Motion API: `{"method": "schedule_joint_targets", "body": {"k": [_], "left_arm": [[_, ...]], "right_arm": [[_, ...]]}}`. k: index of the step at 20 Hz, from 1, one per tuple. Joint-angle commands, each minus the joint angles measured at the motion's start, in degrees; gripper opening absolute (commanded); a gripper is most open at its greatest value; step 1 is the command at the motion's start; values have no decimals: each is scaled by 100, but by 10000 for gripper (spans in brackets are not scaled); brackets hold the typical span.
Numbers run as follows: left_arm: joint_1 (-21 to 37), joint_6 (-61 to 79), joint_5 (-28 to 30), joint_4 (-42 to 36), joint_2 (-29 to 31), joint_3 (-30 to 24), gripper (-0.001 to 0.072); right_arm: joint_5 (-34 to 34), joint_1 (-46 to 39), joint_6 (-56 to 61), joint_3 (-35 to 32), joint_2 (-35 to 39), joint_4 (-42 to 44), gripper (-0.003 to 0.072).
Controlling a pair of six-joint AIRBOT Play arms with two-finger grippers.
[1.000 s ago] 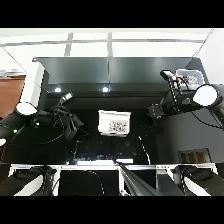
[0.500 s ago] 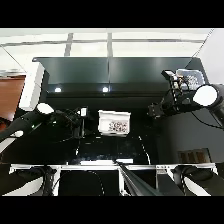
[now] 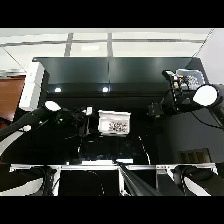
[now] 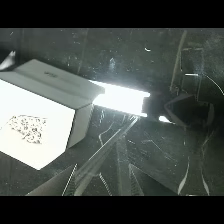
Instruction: Fold the box and place the chain.
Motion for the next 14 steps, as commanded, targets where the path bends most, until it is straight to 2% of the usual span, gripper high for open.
{"method": "schedule_joint_targets", "body": {"k": [1, 7, 8, 9, 10, 11, 12, 14], "left_arm": [[-120, -90, 66, -42, -122, 138, 714], [-278, -177, -4, 157, -219, 251, 708], [-341, -175, -7, 271, -219, 251, 682], [-391, -188, 39, 289, -219, 251, 607], [-404, -223, 42, 256, -219, 251, 469], [-404, -223, 33, 258, -219, 251, 388], [-404, -232, 37, 251, -219, 251, 387], [-404, -234, 37, 254, -219, 251, 387]], "right_arm": [[-2, 0, 0, 0, 4, 9, 380], [-153, 0, -2, 0, 4, -17, 380], [-221, 0, -2, 0, 2, -24, 380], [-299, 0, -4, 0, 2, -31, 381], [-326, 15, -2, 0, 2, -33, 383], [-341, 61, -2, 0, -7, -35, 414], [-398, 136, -7, -2, -33, -33, 694], [-968, 332, -175, 0, -166, 31, 720]]}}
